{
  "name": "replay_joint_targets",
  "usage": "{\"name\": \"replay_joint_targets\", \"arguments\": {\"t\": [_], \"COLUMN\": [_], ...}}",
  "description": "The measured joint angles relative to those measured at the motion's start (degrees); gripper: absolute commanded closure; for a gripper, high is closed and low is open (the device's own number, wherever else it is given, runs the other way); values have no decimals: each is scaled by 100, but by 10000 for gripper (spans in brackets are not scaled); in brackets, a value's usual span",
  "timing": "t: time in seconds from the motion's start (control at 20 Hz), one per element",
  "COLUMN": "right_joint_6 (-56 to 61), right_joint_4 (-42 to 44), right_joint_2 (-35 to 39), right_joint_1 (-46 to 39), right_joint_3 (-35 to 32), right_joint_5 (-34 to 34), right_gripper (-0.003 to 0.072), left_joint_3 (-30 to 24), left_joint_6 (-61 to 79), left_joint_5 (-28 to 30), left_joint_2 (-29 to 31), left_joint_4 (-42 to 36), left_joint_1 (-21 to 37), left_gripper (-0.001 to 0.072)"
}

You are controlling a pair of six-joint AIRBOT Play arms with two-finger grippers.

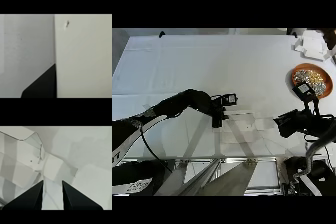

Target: Fold the box and place the chain.

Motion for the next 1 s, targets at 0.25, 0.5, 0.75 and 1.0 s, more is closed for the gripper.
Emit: {"name": "replay_joint_targets", "arguments": {"t": [0.25,0.5,0.75,1.0], "right_joint_6": [2,2,-367,-1521], "right_joint_4": [0,0,101,203], "right_joint_2": [0,0,0,0], "right_joint_1": [0,0,0,0], "right_joint_3": [0,-2,0,-2], "right_joint_5": [0,17,92,92], "right_gripper": [449,447,636,671], "left_joint_3": [4,4,2,4], "left_joint_6": [0,0,4,2], "left_joint_5": [66,114,149,168], "left_joint_2": [-103,-131,-133,-133], "left_joint_4": [-26,-11,2,13], "left_joint_1": [0,0,0,0], "left_gripper": [709,698,698,698]}}
